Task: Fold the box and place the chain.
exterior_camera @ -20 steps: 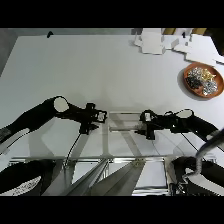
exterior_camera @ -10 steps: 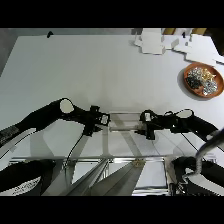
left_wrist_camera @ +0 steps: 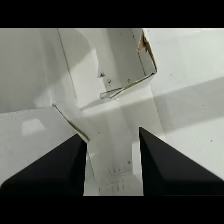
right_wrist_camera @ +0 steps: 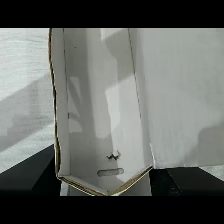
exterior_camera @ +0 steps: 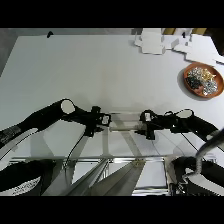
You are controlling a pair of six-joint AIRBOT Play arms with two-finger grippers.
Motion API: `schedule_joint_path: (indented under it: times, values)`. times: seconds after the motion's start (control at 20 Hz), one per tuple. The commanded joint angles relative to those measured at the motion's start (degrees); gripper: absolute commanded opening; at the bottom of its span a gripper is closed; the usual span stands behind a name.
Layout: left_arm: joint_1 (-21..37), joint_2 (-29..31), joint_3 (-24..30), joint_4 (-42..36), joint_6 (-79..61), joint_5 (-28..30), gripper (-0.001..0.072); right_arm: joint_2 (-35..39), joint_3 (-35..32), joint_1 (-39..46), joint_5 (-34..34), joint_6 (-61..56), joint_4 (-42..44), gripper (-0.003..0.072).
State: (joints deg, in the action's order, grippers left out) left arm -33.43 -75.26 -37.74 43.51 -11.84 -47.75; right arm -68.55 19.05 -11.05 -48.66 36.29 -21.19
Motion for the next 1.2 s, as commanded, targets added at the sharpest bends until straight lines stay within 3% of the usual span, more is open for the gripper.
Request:
schedule_joint_path:
  times: [0.0,0.35,0.5,1.15]
  values:
    - [-0.6,0.0,0.0,-3.1,-0.3,0.0,0.0269,0.0,0.0,0.0,0.0,0.0,0.0,0.0409]
    - [-1.4,-1.4,0.0,-5.5,-1.2,0.5,0.0268,0.0,0.0,0.0,0.0,0.0,0.0,0.0409]
    - [-1.8,-1.4,0.0,-5.8,-1.2,2.1,0.0208,0.0,0.0,0.0,0.0,0.0,0.0,0.0409]
    - [-3.8,-2.0,0.0,-8.7,0.8,5.9,0.0203,0.0,0.0,0.0,0.0,0.0,0.0,0.0409]
